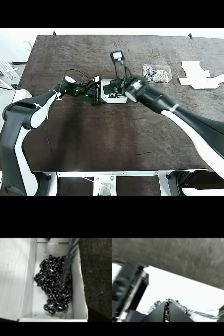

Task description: Fold the box and place the chain.

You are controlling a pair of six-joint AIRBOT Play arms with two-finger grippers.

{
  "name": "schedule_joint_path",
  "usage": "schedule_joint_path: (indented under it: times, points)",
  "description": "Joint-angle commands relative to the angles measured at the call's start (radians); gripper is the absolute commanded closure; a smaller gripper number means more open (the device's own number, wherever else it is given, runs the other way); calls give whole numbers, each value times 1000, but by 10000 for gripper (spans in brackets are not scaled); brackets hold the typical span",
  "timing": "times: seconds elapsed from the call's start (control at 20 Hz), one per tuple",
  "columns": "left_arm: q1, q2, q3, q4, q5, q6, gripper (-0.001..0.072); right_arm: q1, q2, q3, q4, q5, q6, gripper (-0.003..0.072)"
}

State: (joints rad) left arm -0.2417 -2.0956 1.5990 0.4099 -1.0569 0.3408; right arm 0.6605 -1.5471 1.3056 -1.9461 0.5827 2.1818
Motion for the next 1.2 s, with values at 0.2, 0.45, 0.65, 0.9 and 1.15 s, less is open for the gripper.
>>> schedule_joint_path:
  times: [0.2,0.45,0.65,0.9,1.15]
  points:
    - [0,1,0,0,0,0,350,-42,-136,-14,15,-6,34,270]
    - [0,1,0,0,-1,0,350,-130,8,-14,-16,104,-58,234]
    - [0,1,0,0,-1,0,350,-202,28,-21,5,97,-73,166]
    - [0,1,0,0,-1,0,350,-369,-19,-84,63,-92,17,166]
    - [0,1,0,0,-1,0,350,-501,-153,-58,272,-247,-60,166]
